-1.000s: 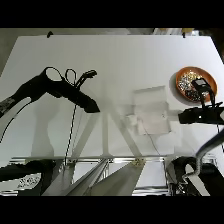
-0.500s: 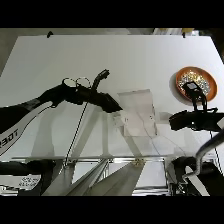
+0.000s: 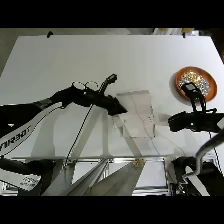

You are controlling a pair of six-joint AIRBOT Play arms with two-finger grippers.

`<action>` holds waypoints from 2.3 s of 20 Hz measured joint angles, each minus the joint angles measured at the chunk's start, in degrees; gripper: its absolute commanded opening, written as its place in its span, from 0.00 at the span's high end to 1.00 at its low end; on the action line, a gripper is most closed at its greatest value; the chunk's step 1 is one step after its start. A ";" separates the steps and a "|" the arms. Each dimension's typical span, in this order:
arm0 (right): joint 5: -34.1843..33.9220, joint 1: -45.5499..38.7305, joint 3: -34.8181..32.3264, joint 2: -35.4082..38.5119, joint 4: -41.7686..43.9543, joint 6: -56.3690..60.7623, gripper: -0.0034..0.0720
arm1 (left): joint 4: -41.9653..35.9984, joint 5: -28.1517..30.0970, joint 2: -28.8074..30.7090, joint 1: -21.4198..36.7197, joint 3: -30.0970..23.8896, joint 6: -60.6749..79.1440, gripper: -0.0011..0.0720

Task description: Fold the box and place the chain.

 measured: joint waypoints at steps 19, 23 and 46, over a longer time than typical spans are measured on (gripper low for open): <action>0.20 0.00 8.81 0.31 2.99 -0.02 0.52 | 23.52 1.92 14.53 -2.03 -5.64 11.21 0.99; 0.37 0.02 9.49 0.31 3.04 -0.04 0.52 | 21.53 8.41 14.10 -2.56 -9.20 15.41 0.99; 6.03 2.25 7.96 0.20 7.69 -15.65 0.94 | 20.04 13.22 11.10 -2.67 -10.51 18.34 0.97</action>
